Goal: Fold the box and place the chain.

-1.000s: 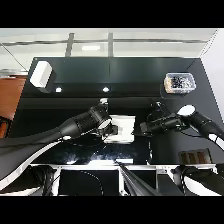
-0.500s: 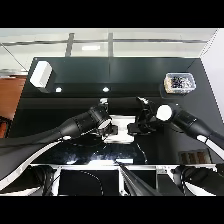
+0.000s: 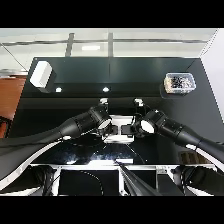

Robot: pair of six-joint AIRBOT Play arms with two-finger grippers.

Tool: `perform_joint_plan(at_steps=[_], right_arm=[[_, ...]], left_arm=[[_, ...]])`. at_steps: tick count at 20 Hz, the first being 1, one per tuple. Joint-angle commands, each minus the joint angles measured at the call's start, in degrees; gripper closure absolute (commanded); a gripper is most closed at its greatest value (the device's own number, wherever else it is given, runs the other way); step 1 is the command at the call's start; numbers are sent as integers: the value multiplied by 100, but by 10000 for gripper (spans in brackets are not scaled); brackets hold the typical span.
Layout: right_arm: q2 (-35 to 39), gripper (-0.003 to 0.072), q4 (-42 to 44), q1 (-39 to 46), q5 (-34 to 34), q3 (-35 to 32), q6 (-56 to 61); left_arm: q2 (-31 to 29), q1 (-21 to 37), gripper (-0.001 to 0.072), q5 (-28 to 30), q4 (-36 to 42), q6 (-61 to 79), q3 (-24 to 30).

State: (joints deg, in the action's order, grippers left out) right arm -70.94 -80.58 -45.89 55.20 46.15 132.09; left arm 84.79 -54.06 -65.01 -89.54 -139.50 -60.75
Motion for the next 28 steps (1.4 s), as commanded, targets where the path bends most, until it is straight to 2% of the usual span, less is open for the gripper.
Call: perform_joint_plan(at_steps=[1, 6, 8, 10, 11, 12, 16, 17, 18, 19, 20, 21, 24, 25, 26, 27, 28], right_arm=[[-92, 444, -201, -76, 26, 13, 422], [-247, 444, -48, -79, 236, 13, 466], [-267, 500, -31, -79, 188, 15, 468], [-269, 521, -28, -76, 155, 15, 487], [-269, 570, -28, -79, 151, 15, 487], [-269, 688, -17, -76, 146, 15, 483], [-267, 677, 98, -76, -2, 15, 485], [-267, 649, 103, -76, -13, 15, 483], [-267, 567, 105, -76, -22, 15, 483], [-267, 539, 105, -76, -22, 15, 483], [-267, 583, 105, -79, -15, 17, 483], [-267, 679, 98, -79, -13, 28, 481], [-262, 678, -44, -79, -4, 173, 479], [-245, 661, -101, -76, 0, 223, 479], [-210, 478, -181, -76, 28, 271, 479], [-175, 371, -280, -74, 116, 315, 479], [-122, 367, -402, -74, 243, 348, 420]], left_arm=[[4, 0, 684, 2, 0, 0, -2], [4, 0, 684, 2, 2, 0, -2], [4, 0, 684, 4, 2, -2, -2], [4, 0, 684, 4, 0, -2, -2], [4, 0, 684, 4, 0, 0, -2], [4, 0, 684, 4, 0, -2, -2], [4, 0, 684, 2, 2, -2, -2], [4, 0, 684, 2, 2, -2, -2], [4, 0, 684, 2, 2, 0, -2], [4, 0, 684, 2, 2, -2, -2], [4, 0, 684, 2, 2, -2, -2], [4, 0, 684, 2, 2, 0, -2], [4, 0, 684, 2, 2, 0, -2], [4, 0, 684, 2, 2, -2, -2], [4, 0, 684, 2, 2, -2, -2], [4, 0, 684, 2, 2, -2, -2], [4, 0, 684, 2, 2, -2, -2]])
